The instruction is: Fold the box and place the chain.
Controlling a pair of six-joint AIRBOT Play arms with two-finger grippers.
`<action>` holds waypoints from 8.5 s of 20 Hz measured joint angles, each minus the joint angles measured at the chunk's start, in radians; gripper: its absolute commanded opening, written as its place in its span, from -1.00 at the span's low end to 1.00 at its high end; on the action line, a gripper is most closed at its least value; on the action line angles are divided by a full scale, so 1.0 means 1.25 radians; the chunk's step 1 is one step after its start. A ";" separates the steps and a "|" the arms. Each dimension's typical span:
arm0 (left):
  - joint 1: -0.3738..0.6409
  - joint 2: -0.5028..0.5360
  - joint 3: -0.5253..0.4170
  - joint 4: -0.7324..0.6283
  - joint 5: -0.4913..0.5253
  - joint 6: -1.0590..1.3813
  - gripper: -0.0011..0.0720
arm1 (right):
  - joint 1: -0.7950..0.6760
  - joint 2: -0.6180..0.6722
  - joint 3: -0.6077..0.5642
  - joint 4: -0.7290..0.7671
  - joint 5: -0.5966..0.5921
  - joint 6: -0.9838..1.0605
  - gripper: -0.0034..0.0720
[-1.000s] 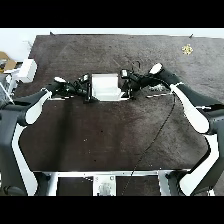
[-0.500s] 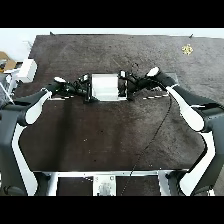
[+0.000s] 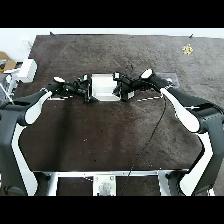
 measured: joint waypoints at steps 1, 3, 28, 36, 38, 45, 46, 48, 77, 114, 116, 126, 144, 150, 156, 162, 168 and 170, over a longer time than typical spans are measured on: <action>0.000 0.000 0.000 0.000 0.000 0.000 -0.36 | 0.001 -0.001 0.000 0.003 0.000 -0.002 -0.36; 0.000 0.000 0.000 0.000 0.000 0.000 -0.36 | 0.002 -0.002 0.000 0.005 0.000 -0.008 -0.36; -0.001 0.000 0.000 -0.002 0.001 -0.002 -0.36 | -0.070 0.175 0.000 -0.343 0.039 0.711 -0.90; -0.001 0.000 0.000 -0.001 0.000 0.000 -0.36 | -0.163 0.164 -0.005 -0.333 0.088 0.992 -0.90; -0.001 0.000 0.000 -0.001 0.000 0.000 -0.36 | -0.172 0.141 -0.005 -0.302 0.090 1.008 -0.90; -0.001 0.000 0.000 0.000 -0.001 0.000 -0.36 | -0.180 0.065 -0.005 -0.164 0.105 1.012 -0.90; -0.001 0.000 0.000 0.000 -0.001 0.000 -0.36 | -0.180 0.058 -0.005 -0.144 0.109 1.005 -0.90; -0.001 0.000 0.000 0.000 -0.001 0.000 -0.36 | -0.178 0.046 -0.005 -0.115 0.120 0.996 -0.90; -0.001 0.000 0.000 -0.001 -0.001 -0.001 -0.36 | -0.080 0.006 0.058 0.023 0.183 1.008 0.30; -0.001 0.000 0.000 -0.002 -0.005 0.000 -0.36 | 0.175 -0.061 0.302 -0.655 0.214 1.597 0.23; -0.001 0.000 0.000 -0.002 -0.006 0.000 -0.36 | 0.177 -0.063 0.303 -0.668 0.216 1.611 0.22; -0.001 0.000 0.000 -0.004 -0.008 0.000 -0.36 | 0.222 -0.081 0.307 -0.790 0.231 1.687 -0.03; -0.001 0.000 0.000 -0.006 -0.007 0.000 -0.36 | 0.231 -0.101 0.308 -0.824 0.190 1.772 -0.39; -0.001 0.000 0.000 -0.007 -0.005 -0.004 -0.36 | 0.231 -0.102 0.309 -0.831 0.203 1.787 -0.90; -0.001 0.000 0.000 -0.005 -0.009 0.001 -0.36 | 0.230 -0.101 0.308 -0.846 0.207 1.781 0.15; -0.001 0.001 0.000 -0.005 -0.009 0.001 -0.36 | 0.224 -0.062 0.308 -0.830 0.207 1.764 0.15; -0.001 0.001 0.000 -0.005 -0.007 0.000 -0.36 | 0.211 0.064 0.308 -0.828 0.242 1.616 0.14; -0.001 0.001 0.000 -0.005 -0.006 0.000 -0.36 | 0.187 0.118 0.308 -0.843 0.227 1.569 -0.22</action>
